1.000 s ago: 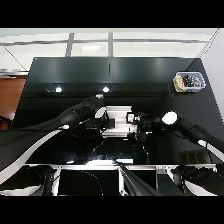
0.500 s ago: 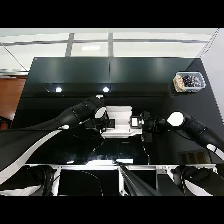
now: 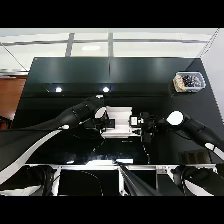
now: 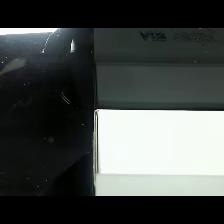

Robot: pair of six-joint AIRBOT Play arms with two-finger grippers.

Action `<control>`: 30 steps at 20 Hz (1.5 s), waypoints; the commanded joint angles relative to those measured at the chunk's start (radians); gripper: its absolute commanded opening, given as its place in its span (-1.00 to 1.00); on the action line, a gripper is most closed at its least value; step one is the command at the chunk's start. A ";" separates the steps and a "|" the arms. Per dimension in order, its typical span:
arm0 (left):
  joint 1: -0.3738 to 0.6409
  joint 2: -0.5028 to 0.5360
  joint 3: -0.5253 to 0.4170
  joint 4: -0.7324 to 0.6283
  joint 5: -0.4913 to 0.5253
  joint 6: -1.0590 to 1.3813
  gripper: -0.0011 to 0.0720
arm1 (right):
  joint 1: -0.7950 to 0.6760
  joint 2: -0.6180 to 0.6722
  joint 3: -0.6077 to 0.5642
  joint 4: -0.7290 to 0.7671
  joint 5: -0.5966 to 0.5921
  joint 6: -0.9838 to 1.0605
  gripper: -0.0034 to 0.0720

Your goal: Fold the box and place the chain.

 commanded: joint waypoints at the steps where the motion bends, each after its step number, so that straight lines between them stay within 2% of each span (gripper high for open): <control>1: 0.001 0.001 0.001 -0.002 0.000 -0.001 -0.90 | 0.000 -0.013 0.000 0.094 -0.003 -0.005 -0.32; 6: 0.001 0.001 0.001 -0.004 0.000 -0.001 -0.90 | 0.022 -0.046 0.000 0.233 -0.011 -0.005 -0.32; 12: 0.001 0.001 0.001 -0.004 0.001 -0.001 -0.90 | 0.043 -0.074 0.000 0.247 -0.041 -0.003 -0.31; 13: 0.001 0.001 0.001 -0.005 0.001 -0.001 -0.90 | 0.043 -0.074 0.000 0.248 -0.042 0.008 0.13; 14: 0.001 0.001 0.001 -0.005 0.001 -0.001 -0.90 | 0.042 -0.074 0.000 0.241 -0.042 0.020 0.23; 15: 0.001 0.001 0.001 -0.005 0.002 -0.001 -0.90 | 0.041 -0.074 0.000 0.227 -0.041 0.032 -0.32; 16: 0.001 0.001 0.001 -0.005 0.002 -0.001 -0.90 | 0.041 -0.074 0.000 0.225 -0.043 0.055 -0.30; 17: 0.001 0.001 0.001 -0.005 0.002 -0.001 -0.90 | 0.041 -0.074 0.000 0.226 -0.045 0.064 0.15; 18: 0.001 0.001 0.001 -0.005 0.002 -0.001 -0.90 | 0.041 -0.074 0.000 0.224 -0.044 0.070 -0.15; 19: 0.001 0.001 0.001 -0.005 0.002 -0.001 -0.90 | 0.038 -0.068 0.000 0.212 -0.045 0.097 -0.66; 20: 0.001 0.001 0.001 -0.005 0.001 -0.001 -0.90 | 0.029 -0.047 0.000 0.185 -0.040 0.151 -0.89; 23: 0.001 0.001 0.001 -0.003 0.005 -0.001 -0.90 | -0.077 0.071 0.000 -0.027 0.010 0.555 -0.88; 26: 0.001 0.001 0.001 -0.003 0.004 -0.001 -0.89 | -0.316 0.173 0.000 -0.206 0.117 0.985 -0.88; 28: 0.001 0.001 0.001 -0.003 0.004 -0.001 -0.89 | -0.526 0.176 -0.005 -0.187 0.146 1.292 -0.88; 30: 0.001 0.001 0.001 -0.003 0.004 -0.001 -0.89 | -0.649 0.171 -0.037 -0.109 0.178 1.378 -0.88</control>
